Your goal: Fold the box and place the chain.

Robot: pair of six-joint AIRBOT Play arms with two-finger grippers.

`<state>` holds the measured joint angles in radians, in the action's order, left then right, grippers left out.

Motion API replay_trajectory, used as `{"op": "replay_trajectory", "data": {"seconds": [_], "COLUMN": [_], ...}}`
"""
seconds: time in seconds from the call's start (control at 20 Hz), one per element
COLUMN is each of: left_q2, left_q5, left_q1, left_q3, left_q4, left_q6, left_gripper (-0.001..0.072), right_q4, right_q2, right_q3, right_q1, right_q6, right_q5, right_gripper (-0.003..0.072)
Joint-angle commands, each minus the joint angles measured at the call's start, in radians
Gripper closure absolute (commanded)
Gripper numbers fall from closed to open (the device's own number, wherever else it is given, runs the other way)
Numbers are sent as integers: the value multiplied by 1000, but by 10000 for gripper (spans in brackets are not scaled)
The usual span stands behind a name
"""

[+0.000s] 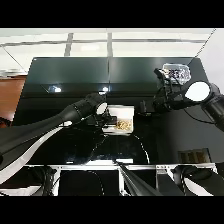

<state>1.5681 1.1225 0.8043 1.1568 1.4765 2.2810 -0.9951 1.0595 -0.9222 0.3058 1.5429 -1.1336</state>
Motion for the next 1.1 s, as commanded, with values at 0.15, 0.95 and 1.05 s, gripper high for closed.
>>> {"op": "replay_trajectory", "data": {"seconds": [0.15, 0.95, 1.05], "left_q2": [-105, -450, -415], "left_q5": [72, -204, -327], "left_q1": [18, -528, -461], "left_q3": [68, -604, -602], "left_q4": [24, -904, -875], "left_q6": [-67, -2440, -2442], "left_gripper": [-1, -9, -8], "right_q4": [-59, -61, -61], "right_q2": [0, 0, 0], "right_q3": [1, 1, 1], "right_q1": [-37, -37, -37], "right_q6": [-40, -39, -35], "right_q5": [-34, 3, 4], "right_gripper": [315, 315, 315]}}
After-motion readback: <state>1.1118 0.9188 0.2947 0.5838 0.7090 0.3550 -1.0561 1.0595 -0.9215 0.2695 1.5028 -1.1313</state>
